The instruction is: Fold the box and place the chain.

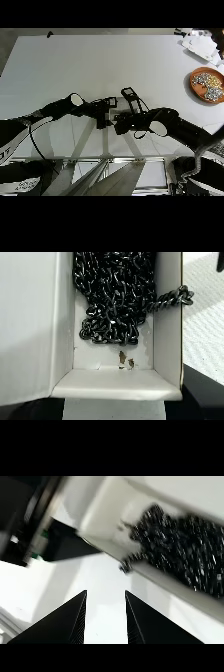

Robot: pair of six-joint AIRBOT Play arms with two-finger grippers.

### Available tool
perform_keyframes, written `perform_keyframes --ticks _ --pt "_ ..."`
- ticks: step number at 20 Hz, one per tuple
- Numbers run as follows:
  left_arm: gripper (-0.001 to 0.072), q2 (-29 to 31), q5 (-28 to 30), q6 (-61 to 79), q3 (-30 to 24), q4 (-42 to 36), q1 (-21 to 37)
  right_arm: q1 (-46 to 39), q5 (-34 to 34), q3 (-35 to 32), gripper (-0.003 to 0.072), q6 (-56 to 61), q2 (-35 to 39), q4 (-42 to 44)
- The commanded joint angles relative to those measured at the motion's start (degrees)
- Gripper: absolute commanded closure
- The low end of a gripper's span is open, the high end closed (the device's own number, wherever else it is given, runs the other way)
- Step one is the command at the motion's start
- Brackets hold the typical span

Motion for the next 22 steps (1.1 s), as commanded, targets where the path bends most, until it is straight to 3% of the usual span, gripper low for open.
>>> perform_keyframes --ticks 1,12,21,22 --pt "0.0376 0.02 0.02 0.02 -0.02 0.02 -0.02 1.90 0.55 -1.84 0.0450 11.63 -0.61 -6.56" --pt "0.0376 0.02 0.02 0.02 -0.02 0.02 -0.02 4.87 -10.40 -2.29 0.0449 16.74 -9.27 -9.03" --pt "0.0376 0.02 0.02 0.02 -0.02 0.02 -0.02 4.83 -11.45 -2.29 0.0461 19.12 -10.10 -12.66" --pt "0.0376 0.02 0.02 0.02 -0.02 0.02 0.00 4.83 -11.43 -2.29 0.0496 19.08 -10.10 -12.79"
